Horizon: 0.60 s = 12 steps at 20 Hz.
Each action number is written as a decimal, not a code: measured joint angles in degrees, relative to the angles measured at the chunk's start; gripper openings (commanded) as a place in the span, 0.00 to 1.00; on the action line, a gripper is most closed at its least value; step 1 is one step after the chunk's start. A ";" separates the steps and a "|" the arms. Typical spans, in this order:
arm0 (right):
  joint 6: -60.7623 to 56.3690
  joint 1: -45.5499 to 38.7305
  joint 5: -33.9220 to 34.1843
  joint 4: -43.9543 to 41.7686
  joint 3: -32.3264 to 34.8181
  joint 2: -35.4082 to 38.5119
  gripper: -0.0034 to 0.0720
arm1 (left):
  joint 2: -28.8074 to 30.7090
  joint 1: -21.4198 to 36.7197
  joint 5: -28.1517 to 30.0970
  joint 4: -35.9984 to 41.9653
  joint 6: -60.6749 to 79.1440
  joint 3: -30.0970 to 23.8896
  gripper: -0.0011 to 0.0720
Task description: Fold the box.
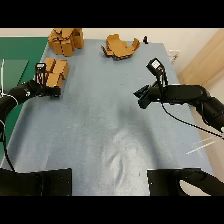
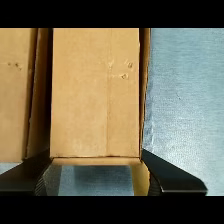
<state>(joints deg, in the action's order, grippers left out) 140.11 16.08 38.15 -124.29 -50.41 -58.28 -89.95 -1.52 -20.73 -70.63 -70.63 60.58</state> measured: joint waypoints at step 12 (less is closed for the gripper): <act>-1.14 0.00 0.07 -0.04 0.00 -0.74 0.05 | -0.04 -1.03 -1.66 -0.74 3.23 3.54 0.95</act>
